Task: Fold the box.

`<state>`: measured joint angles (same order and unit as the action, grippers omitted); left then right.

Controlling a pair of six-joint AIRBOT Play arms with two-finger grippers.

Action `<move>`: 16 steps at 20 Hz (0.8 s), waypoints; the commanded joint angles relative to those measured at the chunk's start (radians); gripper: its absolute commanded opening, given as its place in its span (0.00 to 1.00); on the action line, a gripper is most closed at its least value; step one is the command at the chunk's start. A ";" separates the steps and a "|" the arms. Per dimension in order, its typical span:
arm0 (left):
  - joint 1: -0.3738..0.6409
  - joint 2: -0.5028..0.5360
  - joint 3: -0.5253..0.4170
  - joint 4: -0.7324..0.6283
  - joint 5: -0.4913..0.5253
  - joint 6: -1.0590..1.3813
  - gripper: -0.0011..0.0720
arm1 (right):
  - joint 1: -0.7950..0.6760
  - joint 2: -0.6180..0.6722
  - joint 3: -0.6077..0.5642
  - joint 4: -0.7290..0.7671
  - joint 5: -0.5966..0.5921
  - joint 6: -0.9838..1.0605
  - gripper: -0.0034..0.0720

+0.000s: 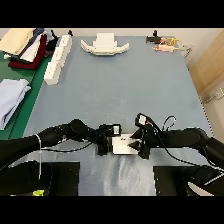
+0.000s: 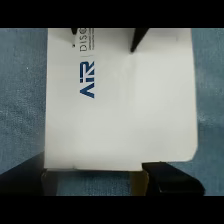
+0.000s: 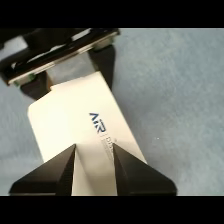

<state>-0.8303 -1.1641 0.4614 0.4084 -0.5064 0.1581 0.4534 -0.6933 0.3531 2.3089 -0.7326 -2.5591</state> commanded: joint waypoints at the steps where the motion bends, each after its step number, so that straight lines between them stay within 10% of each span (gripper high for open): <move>1: 0.001 0.000 0.001 0.000 0.000 0.000 0.72 | 0.047 0.015 0.000 -0.094 0.034 -0.103 0.54; 8: 0.001 0.000 0.001 0.000 0.001 0.000 0.72 | 0.047 0.014 0.026 -0.174 0.026 -0.207 0.84; 16: 0.001 0.000 0.001 0.000 0.000 0.000 0.72 | 0.106 0.011 0.026 -0.226 0.018 -0.236 0.84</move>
<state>-0.8303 -1.1641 0.4614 0.4084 -0.5056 0.1577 0.5304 -0.6811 0.3779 2.1204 -0.7136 -2.7846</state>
